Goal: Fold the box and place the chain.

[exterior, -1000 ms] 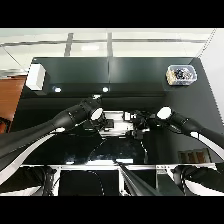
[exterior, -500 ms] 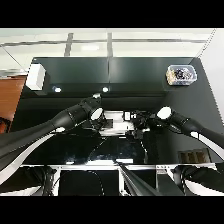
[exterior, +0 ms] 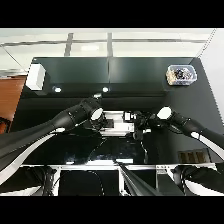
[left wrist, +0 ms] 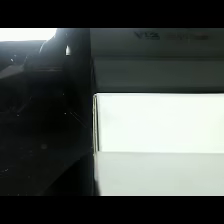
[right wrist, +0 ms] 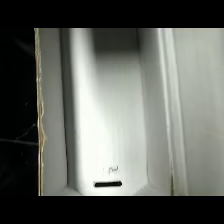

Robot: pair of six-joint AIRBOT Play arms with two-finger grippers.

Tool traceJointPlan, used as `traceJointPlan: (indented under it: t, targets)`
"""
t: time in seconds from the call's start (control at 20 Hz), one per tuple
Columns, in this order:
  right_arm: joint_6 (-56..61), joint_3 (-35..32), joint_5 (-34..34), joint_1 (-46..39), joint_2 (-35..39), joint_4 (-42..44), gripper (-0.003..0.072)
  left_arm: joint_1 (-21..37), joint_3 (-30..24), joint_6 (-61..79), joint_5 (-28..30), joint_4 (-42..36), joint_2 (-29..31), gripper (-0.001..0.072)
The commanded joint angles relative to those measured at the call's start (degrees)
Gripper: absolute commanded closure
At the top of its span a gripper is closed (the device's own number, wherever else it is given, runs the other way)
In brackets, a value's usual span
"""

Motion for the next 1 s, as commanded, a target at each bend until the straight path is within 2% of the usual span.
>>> traceJointPlan:
  t: [0.0, 0.15, 0.25, 0.3, 0.35, 0.4, 0.45, 0.5, 0.65, 0.95]
  targets:
    - [3.41, 0.07, 3.96, -0.17, 3.89, -5.92, -0.0034, 0.00, 0.04, -0.09, -0.72, 0.11, -0.02, 0.0683]
    - [6.25, 0.07, 5.49, -0.17, 7.37, -13.22, -0.0034, 0.00, 0.04, 0.13, -1.77, 0.13, -0.02, 0.0683]
    - [6.38, 0.04, 5.22, -0.22, 7.67, -13.18, -0.0034, -0.02, 0.04, 1.18, -1.77, 0.11, -0.02, 0.0683]
    - [6.34, 0.04, 5.22, -0.15, 7.67, -12.57, 0.0139, -0.02, 0.04, 1.18, -1.75, 0.11, -0.02, 0.0683]
    - [6.32, 0.04, 5.31, -0.13, 7.67, -11.69, 0.0259, -0.02, 0.04, 1.16, -1.73, 0.11, -0.02, 0.0683]
    - [6.27, 0.04, 5.18, -0.02, 7.67, -10.84, 0.0262, -0.02, 0.04, 1.18, -1.70, 0.11, -0.02, 0.0683]
    - [6.01, 0.04, 5.01, -0.02, 7.67, -9.97, 0.0395, -0.02, 0.04, 1.18, -1.70, 0.11, -0.02, 0.0683]
    - [5.90, 0.02, 4.57, -0.02, 7.65, -9.31, 0.0466, -0.02, 0.04, 1.16, -1.70, 0.13, -0.02, 0.0683]
    - [5.92, -0.09, 2.10, -0.02, 7.45, -6.60, 0.0466, -0.02, 0.04, 1.18, -1.46, 0.11, -0.02, 0.0683]
    - [5.90, -0.09, 1.68, 0.09, 5.20, 1.33, 0.0466, -0.02, 0.04, 1.16, -1.36, 0.11, -0.02, 0.0683]
